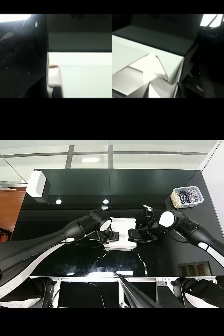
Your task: Fold the box and place the chain.
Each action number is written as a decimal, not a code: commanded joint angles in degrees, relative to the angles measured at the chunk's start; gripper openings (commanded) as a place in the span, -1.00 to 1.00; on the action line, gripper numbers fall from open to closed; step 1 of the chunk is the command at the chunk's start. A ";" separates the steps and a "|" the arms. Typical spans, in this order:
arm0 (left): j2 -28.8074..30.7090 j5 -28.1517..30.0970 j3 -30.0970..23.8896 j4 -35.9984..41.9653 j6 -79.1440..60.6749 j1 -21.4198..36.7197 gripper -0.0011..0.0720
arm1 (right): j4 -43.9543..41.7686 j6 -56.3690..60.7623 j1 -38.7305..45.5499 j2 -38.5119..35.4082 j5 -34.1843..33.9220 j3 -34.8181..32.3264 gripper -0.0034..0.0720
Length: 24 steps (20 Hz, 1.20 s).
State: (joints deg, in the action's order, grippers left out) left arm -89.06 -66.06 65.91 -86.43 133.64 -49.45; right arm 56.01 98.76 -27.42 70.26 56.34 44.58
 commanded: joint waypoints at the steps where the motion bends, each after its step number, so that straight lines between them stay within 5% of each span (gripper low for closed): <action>1: -0.02 0.07 0.04 0.04 -0.15 0.04 -0.89 | 4.33 4.37 -2.71 0.04 0.17 1.99 0.04; 17: -0.02 0.52 0.04 0.07 -0.15 0.04 -0.89 | 20.74 21.75 -10.23 6.62 7.67 9.05 0.03; 18: -0.02 0.50 0.04 0.07 -0.15 0.04 -0.89 | 22.01 22.34 -11.26 7.15 8.50 10.05 -0.28; 24: -0.02 0.52 0.04 0.00 -0.15 0.04 -0.89 | 24.24 27.71 -13.79 9.22 10.95 12.28 -0.28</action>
